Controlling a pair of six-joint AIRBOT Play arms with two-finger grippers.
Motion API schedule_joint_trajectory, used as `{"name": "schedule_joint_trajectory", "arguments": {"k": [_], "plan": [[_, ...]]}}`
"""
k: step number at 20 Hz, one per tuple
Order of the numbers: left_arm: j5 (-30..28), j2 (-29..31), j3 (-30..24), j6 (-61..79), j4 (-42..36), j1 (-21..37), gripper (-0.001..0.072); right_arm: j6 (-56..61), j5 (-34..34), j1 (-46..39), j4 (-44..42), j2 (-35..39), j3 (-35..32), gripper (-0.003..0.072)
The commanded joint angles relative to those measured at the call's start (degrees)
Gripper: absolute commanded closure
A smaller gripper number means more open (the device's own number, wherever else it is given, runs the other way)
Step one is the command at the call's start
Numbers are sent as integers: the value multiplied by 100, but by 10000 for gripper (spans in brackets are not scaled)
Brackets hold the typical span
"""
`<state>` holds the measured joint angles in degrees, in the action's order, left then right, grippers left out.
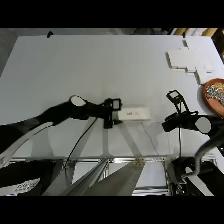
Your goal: Fold the box and place the chain.
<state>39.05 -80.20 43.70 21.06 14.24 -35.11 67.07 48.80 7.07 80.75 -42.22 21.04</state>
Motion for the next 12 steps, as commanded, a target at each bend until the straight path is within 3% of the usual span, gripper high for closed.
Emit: {"name": "schedule_joint_trajectory", "arguments": {"k": [1,3,6,12], "plan": [[-669,1128,7,-1303,608,723,398,2,2,-4,-2,-4,2,670],[-1040,1755,7,-2577,1266,1416,398,2,2,-4,-2,-4,2,670],[-1012,2345,4,-4660,2728,2669,398,2,2,-4,-2,-4,2,670],[313,2490,2,-8620,6264,5167,399,2,2,-4,-2,-4,2,670]]}}
